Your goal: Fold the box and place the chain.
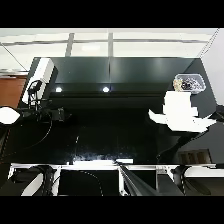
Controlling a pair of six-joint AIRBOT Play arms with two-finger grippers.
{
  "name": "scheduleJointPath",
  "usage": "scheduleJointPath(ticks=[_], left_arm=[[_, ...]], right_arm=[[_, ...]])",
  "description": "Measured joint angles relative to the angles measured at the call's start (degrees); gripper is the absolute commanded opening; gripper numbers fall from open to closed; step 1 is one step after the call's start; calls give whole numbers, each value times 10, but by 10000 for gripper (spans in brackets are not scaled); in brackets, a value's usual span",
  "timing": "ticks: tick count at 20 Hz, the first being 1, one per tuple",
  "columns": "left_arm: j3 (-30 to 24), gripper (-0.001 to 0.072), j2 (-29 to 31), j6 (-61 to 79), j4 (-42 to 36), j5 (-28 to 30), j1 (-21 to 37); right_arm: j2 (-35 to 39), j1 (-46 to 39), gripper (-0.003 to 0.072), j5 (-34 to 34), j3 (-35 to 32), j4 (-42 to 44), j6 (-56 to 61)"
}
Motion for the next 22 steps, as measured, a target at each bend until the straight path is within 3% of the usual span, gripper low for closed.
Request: scheduleJointPath(ticks=[4, 9, 17, 22], left_arm=[[0, 704, 0, -2, 1, -1, 0], [0, 703, 0, -2, -17, -3, 0], [0, 704, 0, 46, -88, 7, -12], [0, 703, -3, 54, -104, 46, -82]], right_arm=[[1, 3, 12, 25, 0, 17, -6], [31, 10, 12, 59, -25, 125, -36], [114, 127, 12, 69, -166, 300, -100], [227, 245, 12, 4, -278, 348, -126]])
